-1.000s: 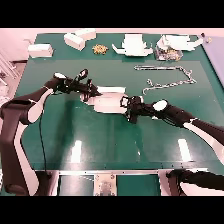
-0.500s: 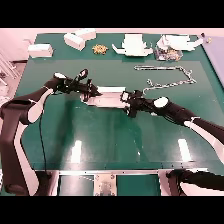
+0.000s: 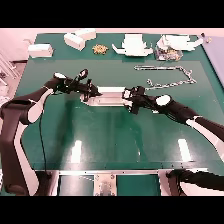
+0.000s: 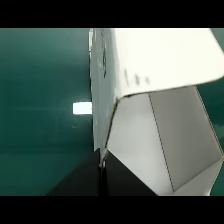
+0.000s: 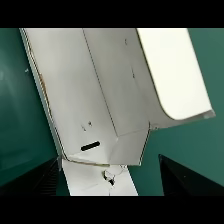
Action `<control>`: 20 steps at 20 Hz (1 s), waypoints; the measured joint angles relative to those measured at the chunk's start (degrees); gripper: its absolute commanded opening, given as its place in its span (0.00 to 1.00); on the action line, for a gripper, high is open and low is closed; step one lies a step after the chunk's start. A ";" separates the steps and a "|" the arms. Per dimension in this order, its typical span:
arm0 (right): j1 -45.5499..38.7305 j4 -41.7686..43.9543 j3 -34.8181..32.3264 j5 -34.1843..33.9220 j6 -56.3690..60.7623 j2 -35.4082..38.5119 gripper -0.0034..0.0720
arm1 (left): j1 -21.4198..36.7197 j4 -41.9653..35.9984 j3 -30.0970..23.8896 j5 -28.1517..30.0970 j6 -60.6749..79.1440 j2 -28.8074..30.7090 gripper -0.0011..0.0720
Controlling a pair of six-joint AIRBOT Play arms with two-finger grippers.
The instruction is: Fold the box and place the chain.
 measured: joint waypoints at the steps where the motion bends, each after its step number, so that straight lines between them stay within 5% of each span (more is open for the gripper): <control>1: -0.66 0.07 0.31 0.81 -0.20 0.00 0.97 | 0.00 0.02 0.00 -0.02 0.00 0.00 0.04; 9: -5.95 8.35 2.08 10.01 -6.80 -0.90 0.97 | 0.00 0.04 0.00 -0.02 0.00 0.00 0.04; 20: -5.62 3.15 0.59 19.15 -1.77 5.51 0.97 | 0.00 0.04 0.00 0.00 0.00 0.00 0.04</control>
